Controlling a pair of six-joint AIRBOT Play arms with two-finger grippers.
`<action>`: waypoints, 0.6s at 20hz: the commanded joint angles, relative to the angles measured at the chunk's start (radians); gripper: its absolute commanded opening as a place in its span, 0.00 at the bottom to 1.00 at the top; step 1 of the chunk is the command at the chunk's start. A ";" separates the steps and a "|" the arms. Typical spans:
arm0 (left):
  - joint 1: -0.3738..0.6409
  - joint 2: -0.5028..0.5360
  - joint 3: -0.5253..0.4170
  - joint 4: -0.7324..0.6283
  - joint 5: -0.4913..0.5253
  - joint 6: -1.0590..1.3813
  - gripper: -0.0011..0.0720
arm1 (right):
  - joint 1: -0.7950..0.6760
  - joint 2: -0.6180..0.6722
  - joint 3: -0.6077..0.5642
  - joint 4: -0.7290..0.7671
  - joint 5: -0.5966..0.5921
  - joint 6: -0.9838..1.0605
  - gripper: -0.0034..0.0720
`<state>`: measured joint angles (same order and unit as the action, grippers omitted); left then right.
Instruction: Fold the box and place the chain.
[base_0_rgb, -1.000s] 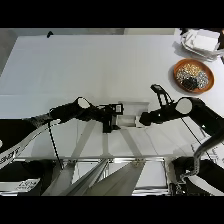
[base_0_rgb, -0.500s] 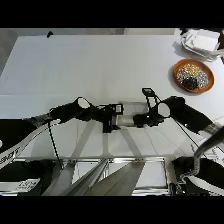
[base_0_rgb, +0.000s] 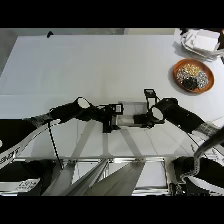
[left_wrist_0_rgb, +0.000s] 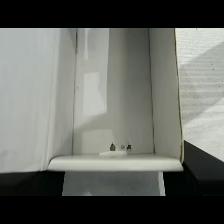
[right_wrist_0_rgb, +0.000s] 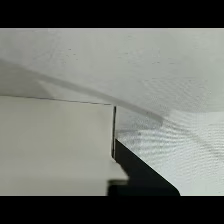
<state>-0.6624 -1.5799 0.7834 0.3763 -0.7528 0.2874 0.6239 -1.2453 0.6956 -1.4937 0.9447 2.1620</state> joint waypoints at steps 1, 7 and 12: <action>0.000 0.001 0.000 0.000 0.000 0.001 0.51 | 0.014 -0.026 0.000 0.001 -0.015 0.007 0.07; 0.000 0.001 0.000 0.000 0.000 0.001 0.51 | 0.023 -0.038 0.000 -0.003 -0.018 0.006 0.29; 0.000 0.001 0.000 0.000 0.000 0.001 0.51 | 0.023 -0.037 0.000 -0.003 -0.015 0.003 0.07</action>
<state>-0.6621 -1.5791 0.7834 0.3782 -0.7540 0.2890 0.6460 -1.2816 0.6964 -1.4963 0.9379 2.1696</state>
